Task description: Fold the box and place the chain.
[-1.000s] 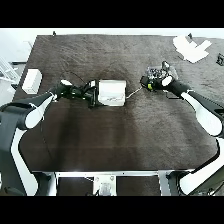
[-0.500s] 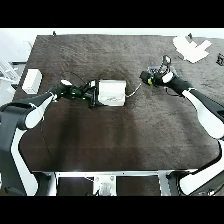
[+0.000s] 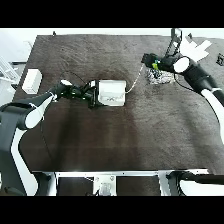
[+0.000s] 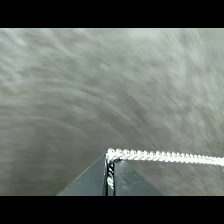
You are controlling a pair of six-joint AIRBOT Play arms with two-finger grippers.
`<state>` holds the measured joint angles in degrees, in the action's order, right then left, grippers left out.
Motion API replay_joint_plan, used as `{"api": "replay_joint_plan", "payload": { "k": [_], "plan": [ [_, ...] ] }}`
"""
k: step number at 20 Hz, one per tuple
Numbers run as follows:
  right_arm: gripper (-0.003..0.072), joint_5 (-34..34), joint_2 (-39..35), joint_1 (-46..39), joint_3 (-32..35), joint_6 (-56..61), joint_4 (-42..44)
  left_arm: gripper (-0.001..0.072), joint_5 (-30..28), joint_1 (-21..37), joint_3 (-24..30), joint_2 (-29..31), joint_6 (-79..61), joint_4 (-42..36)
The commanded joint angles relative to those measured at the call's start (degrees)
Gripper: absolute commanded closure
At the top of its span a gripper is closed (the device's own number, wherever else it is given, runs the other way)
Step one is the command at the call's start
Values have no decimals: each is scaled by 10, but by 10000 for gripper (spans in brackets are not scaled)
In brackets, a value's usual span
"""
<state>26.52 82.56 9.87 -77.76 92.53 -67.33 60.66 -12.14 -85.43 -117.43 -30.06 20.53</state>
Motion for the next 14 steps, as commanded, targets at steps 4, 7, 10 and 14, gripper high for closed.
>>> {"api": "replay_joint_plan", "payload": {
  "k": [4,7,10,14],
  "plan": [
    [684,5,-123,72,-1,0,-69,298,0,0,0,0,0,0],
    [684,5,-162,106,-10,0,-88,298,0,0,0,0,0,0],
    [684,6,-183,155,-38,0,-122,298,0,0,0,0,0,0],
    [684,19,-188,210,-81,0,-155,298,0,0,0,0,0,0]
  ]
}}
